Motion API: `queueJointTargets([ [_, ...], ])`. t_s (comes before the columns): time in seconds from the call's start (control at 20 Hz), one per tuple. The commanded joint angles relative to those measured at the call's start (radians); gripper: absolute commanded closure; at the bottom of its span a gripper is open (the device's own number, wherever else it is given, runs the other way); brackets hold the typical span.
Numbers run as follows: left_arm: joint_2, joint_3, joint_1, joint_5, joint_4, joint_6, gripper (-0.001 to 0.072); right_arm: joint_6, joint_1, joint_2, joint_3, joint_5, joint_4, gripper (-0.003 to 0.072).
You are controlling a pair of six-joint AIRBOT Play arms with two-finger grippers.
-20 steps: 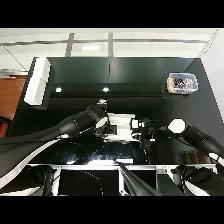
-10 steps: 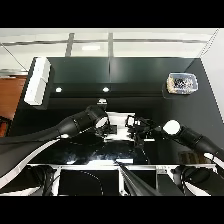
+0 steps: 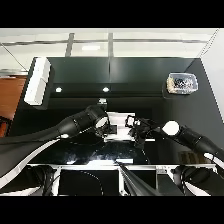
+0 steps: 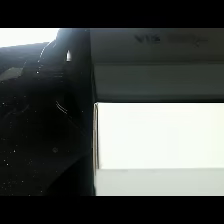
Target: Fold the box and place the chain.
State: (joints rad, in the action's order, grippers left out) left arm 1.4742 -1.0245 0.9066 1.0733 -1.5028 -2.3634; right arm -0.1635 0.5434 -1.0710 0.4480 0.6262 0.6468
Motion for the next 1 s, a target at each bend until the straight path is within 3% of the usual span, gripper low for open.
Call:
queueJointTargets([
  [0.0,0.000,0.000,0.000,0.003,0.000,0.000,0.0684,-0.176,-0.048,0.047,0.008,0.048,0.041,0.0680],
  [0.15,0.000,0.000,0.000,0.005,0.000,0.000,0.0685,-0.407,-0.227,0.153,0.037,0.294,0.047,0.0680],
  [0.3,0.000,0.000,0.000,0.005,0.000,0.000,0.0684,-0.641,-0.483,0.226,0.039,0.450,0.080,0.0680],
  [0.55,0.000,0.000,0.000,0.003,0.000,0.000,0.0684,-1.096,-0.853,0.214,-0.016,0.423,0.156,0.0679],
  [0.75,0.000,0.000,0.000,0.004,0.000,0.000,0.0685,-1.186,-0.896,0.146,-0.059,0.509,0.201,0.0679],
  [0.95,0.000,0.000,0.000,0.001,0.000,0.000,0.0684,-1.184,-0.787,0.003,-0.066,0.540,0.127,0.0679],
])
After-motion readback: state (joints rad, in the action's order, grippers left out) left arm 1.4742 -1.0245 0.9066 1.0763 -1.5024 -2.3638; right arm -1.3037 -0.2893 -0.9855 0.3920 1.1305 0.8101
